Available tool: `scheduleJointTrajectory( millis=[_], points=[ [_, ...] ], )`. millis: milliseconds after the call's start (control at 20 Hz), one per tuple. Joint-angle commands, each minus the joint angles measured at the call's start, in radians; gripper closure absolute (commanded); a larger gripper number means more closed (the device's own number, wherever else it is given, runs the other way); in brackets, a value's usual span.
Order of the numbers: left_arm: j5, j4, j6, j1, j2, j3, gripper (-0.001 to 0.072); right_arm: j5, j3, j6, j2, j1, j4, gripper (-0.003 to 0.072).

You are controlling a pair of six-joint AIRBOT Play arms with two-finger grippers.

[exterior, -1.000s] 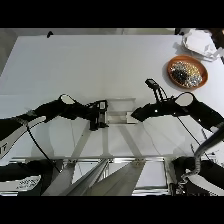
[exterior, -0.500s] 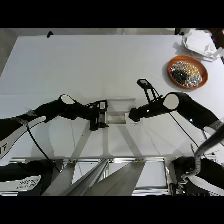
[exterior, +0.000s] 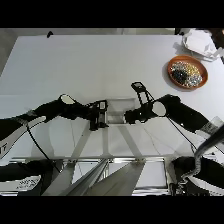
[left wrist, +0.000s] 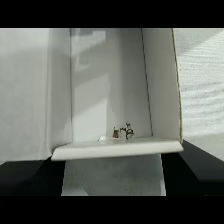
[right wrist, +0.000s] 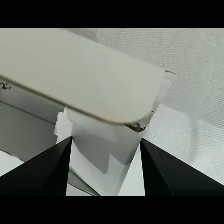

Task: Fold the box and place the chain.

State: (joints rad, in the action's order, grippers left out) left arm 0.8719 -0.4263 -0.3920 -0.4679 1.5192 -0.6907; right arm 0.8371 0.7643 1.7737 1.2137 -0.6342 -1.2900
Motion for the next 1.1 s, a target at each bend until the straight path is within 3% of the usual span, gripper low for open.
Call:
scheduleJointTrajectory(
  millis=[0,350,500,550,950,1050],
  points=[
    [0.0,0.0,0.0,0.0,-0.001,0.001,0.0374,0.029,0.042,0.09,0.034,-0.04,-0.058,0.0255],
    [0.0,0.0,0.0,0.0,-0.001,0.001,0.0374,0.118,0.077,0.272,0.099,-0.081,-0.238,0.0249],
    [0.0,0.0,0.0,0.0,-0.001,0.001,0.0374,0.139,0.077,0.316,0.114,-0.082,-0.308,0.0313],
    [0.0,0.0,0.0,0.0,-0.001,0.001,0.0374,0.137,0.077,0.322,0.119,-0.082,-0.309,0.0364],
    [0.0,0.0,0.0,0.0,-0.001,0.001,0.0374,0.106,0.122,0.351,0.181,-0.117,-0.307,0.0369],
    [0.0,0.0,0.0,0.0,-0.001,0.001,0.0374,0.108,0.122,0.356,0.181,-0.117,-0.308,0.0423]
  ],
)
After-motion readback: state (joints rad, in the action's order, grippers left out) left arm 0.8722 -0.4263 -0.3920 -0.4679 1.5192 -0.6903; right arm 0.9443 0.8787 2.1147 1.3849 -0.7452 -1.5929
